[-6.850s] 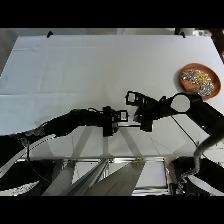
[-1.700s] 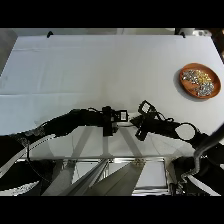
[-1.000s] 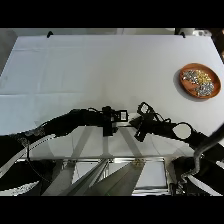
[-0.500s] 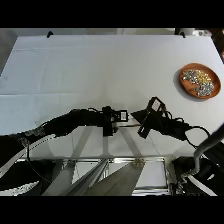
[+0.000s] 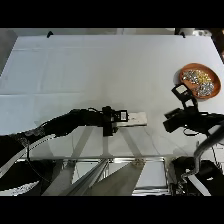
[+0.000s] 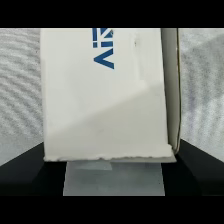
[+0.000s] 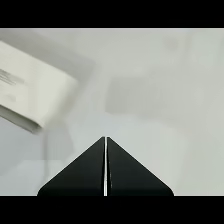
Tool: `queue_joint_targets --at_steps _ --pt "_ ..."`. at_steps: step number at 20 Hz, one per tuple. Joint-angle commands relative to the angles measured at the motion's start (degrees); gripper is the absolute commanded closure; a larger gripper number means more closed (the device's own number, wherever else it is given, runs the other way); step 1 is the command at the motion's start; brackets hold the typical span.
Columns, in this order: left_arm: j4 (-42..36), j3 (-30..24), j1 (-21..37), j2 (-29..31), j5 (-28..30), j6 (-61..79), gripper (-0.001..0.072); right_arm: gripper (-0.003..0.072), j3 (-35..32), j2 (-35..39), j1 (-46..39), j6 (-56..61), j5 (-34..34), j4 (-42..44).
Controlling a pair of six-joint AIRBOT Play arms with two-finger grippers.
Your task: Fold the box and place the chain.
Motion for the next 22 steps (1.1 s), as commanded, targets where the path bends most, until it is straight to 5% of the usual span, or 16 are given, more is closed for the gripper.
queue_joint_targets --at_steps 1,6,15,17,22 --pt "0.02 0.02 0.02 0.02 0.02 0.02 0.0513 0.0681 1.81 -5.18 -12.02 4.13 19.04 -5.33" --pt "0.00 0.02 0.02 0.02 0.04 0.00 0.0513 0.0675 1.81 -17.33 -19.28 5.97 22.71 -4.44" --pt "0.20 0.02 0.07 0.59 0.04 -2.34 0.0510 0.0674 1.81 -18.12 -19.28 6.34 22.23 -4.20" --pt "0.33 0.02 0.13 2.14 0.26 -3.63 0.0696 0.0674 1.81 -18.12 -19.28 6.34 22.23 -4.20" --pt "0.87 0.02 4.26 11.32 0.00 -12.50 0.0700 0.0674 1.81 -18.12 -19.28 6.32 22.23 -4.20"
